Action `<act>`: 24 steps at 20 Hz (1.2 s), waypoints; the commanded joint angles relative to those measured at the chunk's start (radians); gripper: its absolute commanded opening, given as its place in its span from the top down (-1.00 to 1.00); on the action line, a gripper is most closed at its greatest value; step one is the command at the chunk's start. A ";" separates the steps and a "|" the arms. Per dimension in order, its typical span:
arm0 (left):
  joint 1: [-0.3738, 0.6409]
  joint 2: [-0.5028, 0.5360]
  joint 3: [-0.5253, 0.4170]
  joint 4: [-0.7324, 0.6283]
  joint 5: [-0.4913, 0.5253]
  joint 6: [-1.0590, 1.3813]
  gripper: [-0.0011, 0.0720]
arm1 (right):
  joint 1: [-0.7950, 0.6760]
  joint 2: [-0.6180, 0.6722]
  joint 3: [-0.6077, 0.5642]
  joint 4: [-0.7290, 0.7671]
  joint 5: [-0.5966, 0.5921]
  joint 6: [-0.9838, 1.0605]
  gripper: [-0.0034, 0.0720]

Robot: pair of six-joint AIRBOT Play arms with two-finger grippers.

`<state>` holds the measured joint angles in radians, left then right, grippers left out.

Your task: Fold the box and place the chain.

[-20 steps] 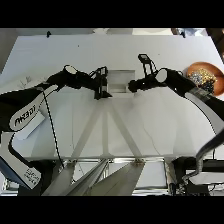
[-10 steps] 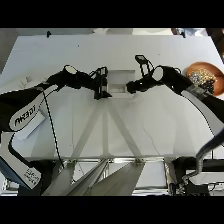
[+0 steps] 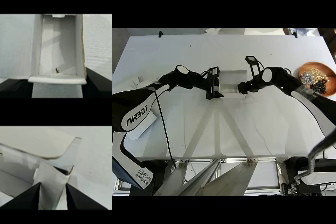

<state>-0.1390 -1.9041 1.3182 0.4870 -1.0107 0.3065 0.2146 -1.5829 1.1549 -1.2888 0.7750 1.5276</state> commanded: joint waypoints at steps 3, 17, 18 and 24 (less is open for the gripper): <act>0.000 0.000 0.000 0.000 0.001 0.000 -0.20 | 0.001 -0.001 0.000 -0.081 0.003 0.047 0.24; 0.000 0.000 0.000 0.000 0.001 0.000 -0.20 | 0.041 -0.011 0.065 -0.129 0.003 0.126 0.00; 0.000 0.000 0.000 0.000 0.001 0.000 -0.20 | 0.041 -0.022 0.077 -0.130 0.031 0.126 0.00; 0.000 0.000 0.000 0.000 0.001 0.000 -0.20 | 0.070 -0.098 0.118 -0.175 0.097 0.126 -0.04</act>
<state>-0.1394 -1.9041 1.3182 0.4862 -1.0100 0.3065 0.2695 -1.6512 1.2579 -1.4364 0.8417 1.6493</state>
